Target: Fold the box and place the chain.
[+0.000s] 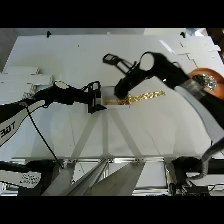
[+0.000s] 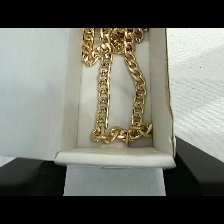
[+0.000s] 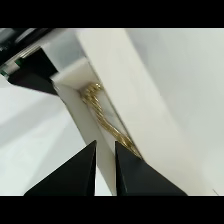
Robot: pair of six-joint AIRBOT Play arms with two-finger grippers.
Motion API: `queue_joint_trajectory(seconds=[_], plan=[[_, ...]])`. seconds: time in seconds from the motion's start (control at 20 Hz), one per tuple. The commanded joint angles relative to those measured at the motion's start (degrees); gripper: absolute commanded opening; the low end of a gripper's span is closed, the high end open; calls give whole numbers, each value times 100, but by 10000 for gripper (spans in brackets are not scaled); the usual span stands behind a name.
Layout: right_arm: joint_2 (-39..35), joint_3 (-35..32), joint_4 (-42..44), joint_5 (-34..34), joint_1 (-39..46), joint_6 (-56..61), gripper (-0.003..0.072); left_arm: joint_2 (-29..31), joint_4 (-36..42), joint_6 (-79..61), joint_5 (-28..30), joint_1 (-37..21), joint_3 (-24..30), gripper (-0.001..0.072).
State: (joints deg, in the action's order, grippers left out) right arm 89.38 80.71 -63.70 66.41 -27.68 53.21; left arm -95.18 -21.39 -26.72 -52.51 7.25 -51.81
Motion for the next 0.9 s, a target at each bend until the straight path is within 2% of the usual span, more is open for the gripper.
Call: queue_joint_trajectory(seconds=[0.0,0.05,0.15,0.25,0.35,0.65,0.7,0.85], plan=[[-317,0,-564,570,686,37,145,0,-2,-2,2,-2,0,260],[-313,-11,-811,693,940,28,210,0,0,-2,0,-2,0,260],[-275,-186,-1298,678,1342,-125,441,0,0,-2,2,-2,0,260],[-168,-426,-1471,601,1561,-750,481,0,-2,-2,2,-2,0,260],[57,-586,-1469,557,1602,-1266,487,0,-2,-2,2,-2,0,260],[776,-638,-1687,-219,1364,-1523,488,0,0,-2,2,-2,0,260],[833,-638,-1720,-330,1320,-1563,510,0,-2,-2,2,-2,0,260],[964,-638,-1718,-420,1196,-1606,515,0,0,-2,2,-2,0,260]])
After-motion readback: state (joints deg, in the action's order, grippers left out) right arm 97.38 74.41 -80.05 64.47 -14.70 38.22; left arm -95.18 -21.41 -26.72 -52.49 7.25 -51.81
